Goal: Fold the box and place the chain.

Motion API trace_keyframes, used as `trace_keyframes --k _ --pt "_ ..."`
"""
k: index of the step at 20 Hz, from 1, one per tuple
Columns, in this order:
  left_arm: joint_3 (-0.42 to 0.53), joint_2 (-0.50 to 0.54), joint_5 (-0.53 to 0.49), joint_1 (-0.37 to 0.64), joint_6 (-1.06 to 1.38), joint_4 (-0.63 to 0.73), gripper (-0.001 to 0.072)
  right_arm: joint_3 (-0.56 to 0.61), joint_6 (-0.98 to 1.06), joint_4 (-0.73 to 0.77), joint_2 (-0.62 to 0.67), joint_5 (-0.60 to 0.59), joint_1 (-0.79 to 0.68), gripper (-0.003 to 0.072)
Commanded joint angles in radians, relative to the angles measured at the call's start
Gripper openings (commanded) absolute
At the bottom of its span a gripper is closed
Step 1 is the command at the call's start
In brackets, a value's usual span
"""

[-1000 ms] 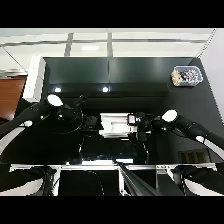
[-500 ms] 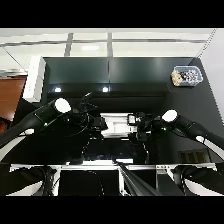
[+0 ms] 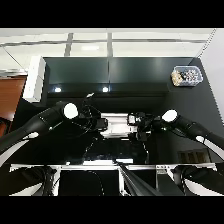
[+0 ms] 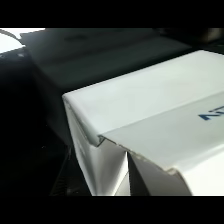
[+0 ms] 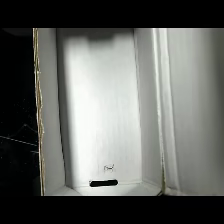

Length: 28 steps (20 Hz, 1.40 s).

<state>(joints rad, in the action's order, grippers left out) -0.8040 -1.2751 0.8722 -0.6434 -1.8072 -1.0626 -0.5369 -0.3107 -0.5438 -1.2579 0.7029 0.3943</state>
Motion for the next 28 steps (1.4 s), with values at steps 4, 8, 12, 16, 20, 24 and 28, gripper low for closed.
trace_keyframes --k 4,8,12,16,20,24,28 --pt "-0.102 -0.069 0.063 -0.112 -0.305 -0.259 0.0407 0.000 0.000 0.000 0.000 0.000 0.001 0.0198" --pt "-0.185 -0.142 0.159 -0.180 -0.460 -0.379 0.0337 0.000 0.000 0.000 0.000 0.000 0.001 0.0198" --pt "-0.193 -0.153 0.157 -0.203 -0.517 -0.356 0.0276 0.000 0.000 0.000 0.000 0.000 0.001 0.0198" --pt "-0.208 -0.157 0.159 -0.233 -0.532 -0.366 0.0194 0.000 0.000 0.000 0.000 0.000 0.001 0.0198" --pt "-0.209 -0.170 0.172 -0.236 -0.571 -0.378 0.0194 0.000 0.000 0.000 0.000 0.000 0.001 0.0199" --pt "-0.209 -0.172 0.175 -0.235 -0.585 -0.392 0.0194 0.000 0.000 0.000 0.000 0.000 0.001 0.0198" --pt "-0.209 -0.172 0.180 -0.235 -0.588 -0.394 0.0195 0.000 0.000 0.000 0.000 0.000 0.001 0.0198"
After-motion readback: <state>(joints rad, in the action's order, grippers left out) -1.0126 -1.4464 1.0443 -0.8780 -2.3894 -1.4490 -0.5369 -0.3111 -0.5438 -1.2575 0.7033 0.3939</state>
